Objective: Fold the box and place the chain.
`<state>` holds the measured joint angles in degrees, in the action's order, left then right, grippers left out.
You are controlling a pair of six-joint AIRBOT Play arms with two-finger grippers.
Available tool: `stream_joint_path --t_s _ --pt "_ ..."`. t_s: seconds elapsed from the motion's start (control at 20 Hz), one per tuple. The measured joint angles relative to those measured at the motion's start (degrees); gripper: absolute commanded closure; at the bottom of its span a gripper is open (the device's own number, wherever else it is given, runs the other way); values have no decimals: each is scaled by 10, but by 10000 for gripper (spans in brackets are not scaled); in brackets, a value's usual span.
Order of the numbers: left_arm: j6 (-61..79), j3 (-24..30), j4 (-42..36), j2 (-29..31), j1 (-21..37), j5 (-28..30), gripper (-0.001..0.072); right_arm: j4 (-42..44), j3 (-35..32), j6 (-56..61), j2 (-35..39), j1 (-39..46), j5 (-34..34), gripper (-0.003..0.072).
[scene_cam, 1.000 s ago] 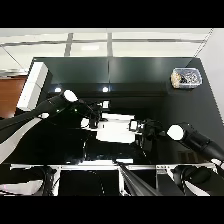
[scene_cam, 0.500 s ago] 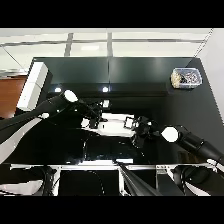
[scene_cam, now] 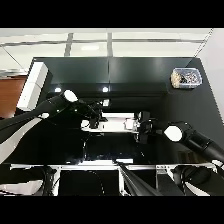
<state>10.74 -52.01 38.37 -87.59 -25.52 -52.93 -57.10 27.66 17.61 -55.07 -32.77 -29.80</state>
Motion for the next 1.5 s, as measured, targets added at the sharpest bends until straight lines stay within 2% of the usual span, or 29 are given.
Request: stream_joint_path --t_s 0.25,0.45,0.7,1.0,1.25,1.5 --pt "-6 0 -1 0 0 1 682 33 1 -27 -3 42 -6 57" --pt "-6 0 -1 0 0 1 682 90 1 -84 -11 52 13 56" --pt "-7 0 -1 0 0 1 682 118 1 -107 -14 55 30 56" --pt "-7 0 0 0 0 -2 682 150 1 -139 -35 56 -10 57" --pt "-6 0 3 0 0 -1 682 244 1 -250 -78 64 -25 57" --pt "-6 0 0 0 0 -1 682 287 2 -322 -114 82 -53 57"
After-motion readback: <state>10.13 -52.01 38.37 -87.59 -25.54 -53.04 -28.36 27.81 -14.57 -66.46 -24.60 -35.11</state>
